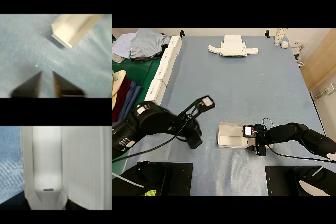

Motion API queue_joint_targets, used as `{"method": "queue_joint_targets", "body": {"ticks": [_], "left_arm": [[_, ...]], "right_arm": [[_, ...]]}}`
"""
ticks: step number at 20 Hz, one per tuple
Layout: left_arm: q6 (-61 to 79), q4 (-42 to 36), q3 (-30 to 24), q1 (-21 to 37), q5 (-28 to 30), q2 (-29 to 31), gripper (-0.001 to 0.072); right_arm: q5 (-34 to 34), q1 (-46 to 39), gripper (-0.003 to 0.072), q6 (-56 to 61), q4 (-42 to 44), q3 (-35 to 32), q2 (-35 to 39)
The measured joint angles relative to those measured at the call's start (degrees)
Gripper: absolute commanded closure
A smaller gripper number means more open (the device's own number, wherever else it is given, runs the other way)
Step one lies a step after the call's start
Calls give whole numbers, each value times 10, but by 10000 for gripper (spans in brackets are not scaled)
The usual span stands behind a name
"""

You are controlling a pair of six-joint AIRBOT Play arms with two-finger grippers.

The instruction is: Fold the box.

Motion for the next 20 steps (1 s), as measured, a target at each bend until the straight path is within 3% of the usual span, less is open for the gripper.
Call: {"method": "queue_joint_targets", "body": {"ticks": [3, 7, 13, 20], "left_arm": [[273, -139, -98, 92, 80, 28, 19], [544, -294, -168, 139, 164, -10, 19], [756, -421, -177, 155, 206, -127, 20], [828, -474, -157, 135, 204, -200, 20]], "right_arm": [[0, 0, 238, 0, 0, 0, 0], [0, 0, 238, 0, 0, 0, 0], [0, 0, 238, 0, 0, 0, 0], [0, 0, 238, 0, 0, 0, 0]]}}
